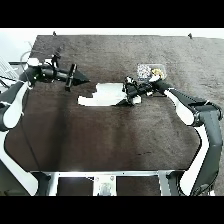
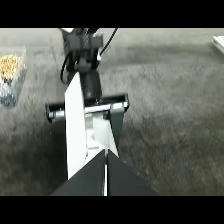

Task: Fold the box and place the chain.

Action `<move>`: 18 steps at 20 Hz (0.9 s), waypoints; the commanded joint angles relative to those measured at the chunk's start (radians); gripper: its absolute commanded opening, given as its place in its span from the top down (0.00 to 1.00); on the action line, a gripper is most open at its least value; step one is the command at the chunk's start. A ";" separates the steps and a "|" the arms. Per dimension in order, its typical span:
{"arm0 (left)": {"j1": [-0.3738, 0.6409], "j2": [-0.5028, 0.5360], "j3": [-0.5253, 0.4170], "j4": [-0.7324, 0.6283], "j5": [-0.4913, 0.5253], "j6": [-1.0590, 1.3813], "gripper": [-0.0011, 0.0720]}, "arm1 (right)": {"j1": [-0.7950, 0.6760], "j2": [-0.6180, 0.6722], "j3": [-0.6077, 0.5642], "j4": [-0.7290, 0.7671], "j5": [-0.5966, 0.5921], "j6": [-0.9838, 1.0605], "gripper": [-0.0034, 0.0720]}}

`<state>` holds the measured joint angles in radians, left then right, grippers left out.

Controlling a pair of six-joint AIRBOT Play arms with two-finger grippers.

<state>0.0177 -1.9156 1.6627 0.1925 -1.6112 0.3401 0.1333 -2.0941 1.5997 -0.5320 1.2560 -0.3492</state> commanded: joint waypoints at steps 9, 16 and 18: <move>-0.195 0.204 -0.278 0.137 0.297 0.008 0.96 | 0.001 0.000 0.000 0.000 0.001 0.001 0.20; -0.198 0.110 -0.299 0.083 0.526 -0.017 0.96 | 0.001 0.000 0.000 -0.001 0.001 0.000 0.20; -0.198 0.090 -0.274 0.071 0.615 0.001 0.96 | 0.000 0.000 0.000 -0.001 0.001 0.001 0.20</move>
<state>-0.1791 -1.7954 1.3754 0.2886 -1.1431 0.3336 0.1333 -2.0941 1.5997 -0.5327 1.2568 -0.3489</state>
